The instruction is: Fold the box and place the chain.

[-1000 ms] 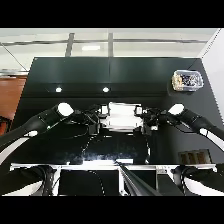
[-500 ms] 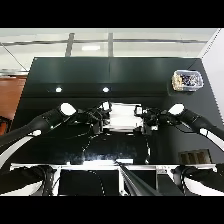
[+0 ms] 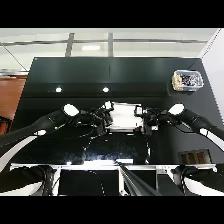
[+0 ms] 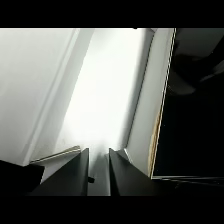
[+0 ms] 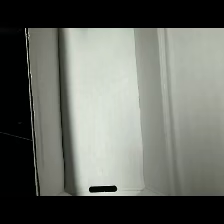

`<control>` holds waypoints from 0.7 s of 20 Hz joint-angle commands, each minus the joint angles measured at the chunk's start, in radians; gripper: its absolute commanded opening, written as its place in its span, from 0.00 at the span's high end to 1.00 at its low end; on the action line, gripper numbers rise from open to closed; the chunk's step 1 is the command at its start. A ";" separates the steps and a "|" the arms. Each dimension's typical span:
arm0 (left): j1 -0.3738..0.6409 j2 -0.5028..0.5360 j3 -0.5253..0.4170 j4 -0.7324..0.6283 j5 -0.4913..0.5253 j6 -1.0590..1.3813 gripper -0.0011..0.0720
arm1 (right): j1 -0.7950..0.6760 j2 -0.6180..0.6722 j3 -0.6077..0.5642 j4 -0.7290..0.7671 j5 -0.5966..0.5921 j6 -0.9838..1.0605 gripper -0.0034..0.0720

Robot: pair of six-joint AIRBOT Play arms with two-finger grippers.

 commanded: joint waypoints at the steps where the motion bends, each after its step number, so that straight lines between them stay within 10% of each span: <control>1: -0.002 -0.007 0.000 -0.008 0.000 0.000 0.54 | 0.001 0.000 0.000 0.002 0.000 0.001 0.70; 2: -0.002 -0.007 0.000 -0.008 -0.001 0.000 0.42 | 0.001 0.000 0.000 0.002 0.000 0.001 0.70; 4: -0.002 -0.007 0.002 0.010 -0.002 0.000 0.64 | 0.001 0.000 0.000 0.002 0.000 0.001 0.70; 7: -0.004 -0.006 0.005 0.011 -0.006 0.000 0.44 | 0.001 0.000 0.000 0.002 0.000 0.001 0.70; 10: 0.016 0.020 0.029 0.087 -0.037 -0.047 0.95 | 0.001 0.000 0.000 0.002 0.000 0.001 0.70; 14: 0.108 0.179 0.036 0.351 -0.042 -0.337 0.95 | 0.001 0.000 0.000 0.002 0.000 0.001 0.70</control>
